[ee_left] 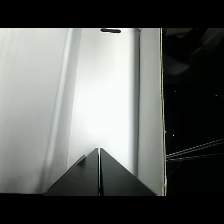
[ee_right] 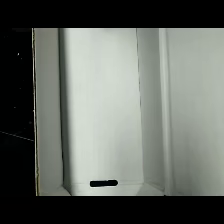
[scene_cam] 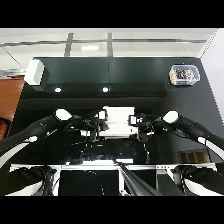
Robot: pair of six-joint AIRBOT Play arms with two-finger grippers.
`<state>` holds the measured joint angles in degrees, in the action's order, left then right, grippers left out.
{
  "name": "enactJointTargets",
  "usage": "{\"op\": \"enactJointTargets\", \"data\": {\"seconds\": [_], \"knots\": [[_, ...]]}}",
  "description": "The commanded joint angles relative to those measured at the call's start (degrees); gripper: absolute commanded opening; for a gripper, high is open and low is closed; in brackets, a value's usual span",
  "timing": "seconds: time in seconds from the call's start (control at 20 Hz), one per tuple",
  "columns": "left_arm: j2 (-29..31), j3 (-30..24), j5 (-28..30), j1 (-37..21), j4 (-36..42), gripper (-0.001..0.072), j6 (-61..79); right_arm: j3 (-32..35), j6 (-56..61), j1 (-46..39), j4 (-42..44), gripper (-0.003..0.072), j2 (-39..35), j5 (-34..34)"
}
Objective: Fold the box and place the chain.
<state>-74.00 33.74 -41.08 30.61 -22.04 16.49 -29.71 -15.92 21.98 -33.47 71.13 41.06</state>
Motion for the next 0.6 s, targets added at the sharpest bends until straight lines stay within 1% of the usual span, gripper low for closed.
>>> {"op": "enactJointTargets", "data": {"seconds": [0.0, 0.05, 0.1, 0.15, 0.25, 0.3, 0.35, 0.4, 0.45, 0.5, 0.55], "knots": [[-0.11, 0.07, 0.15, 0.07, 0.04, 0.0106, 0.0, -0.04, 0.04, 0.07, 0.02, 0.0175, 0.02, 0.02], [-0.11, 0.07, 0.15, 0.07, 0.07, 0.0273, 0.0, -0.04, 0.04, 0.07, 0.02, 0.0175, 0.02, 0.02], [-0.11, 0.07, 0.15, 0.04, 0.07, 0.0319, 0.0, -0.04, 0.04, 0.07, 0.02, 0.0175, 0.02, 0.02], [-0.11, 0.07, 0.15, 0.07, 0.07, 0.0319, 0.0, -0.04, 0.04, 0.07, 0.02, 0.0175, 0.02, 0.02], [-0.11, 0.07, 0.15, 0.07, 0.07, 0.0371, 0.0, -0.04, 0.04, 0.07, 0.02, 0.0175, 0.02, 0.02], [-0.11, 0.07, 0.17, 0.07, 0.04, 0.0307, -0.02, -0.04, 0.04, 0.07, 0.02, 0.0175, 0.02, 0.02], [-0.11, 0.07, 0.13, 0.07, -0.04, 0.0139, 0.02, -0.04, 0.04, 0.07, 0.02, 0.0175, 0.02, 0.02], [-0.11, 0.07, 0.13, 0.07, -0.09, 0.0201, 0.02, -0.04, 0.04, 0.07, 0.02, 0.0175, 0.02, 0.02], [-0.11, 0.07, 0.15, 0.07, 0.0, 0.0397, -0.02, -0.04, 0.04, 0.07, 0.02, 0.0175, 0.02, 0.02], [-0.11, 0.07, 0.17, 0.04, 0.0, 0.0494, -0.02, -0.04, 0.04, 0.07, 0.02, 0.0175, 0.02, 0.02], [-0.11, 0.07, 0.15, 0.04, -0.04, 0.0494, -0.02, -0.04, 0.04, 0.07, 0.02, 0.0175, 0.02, 0.02]]}}
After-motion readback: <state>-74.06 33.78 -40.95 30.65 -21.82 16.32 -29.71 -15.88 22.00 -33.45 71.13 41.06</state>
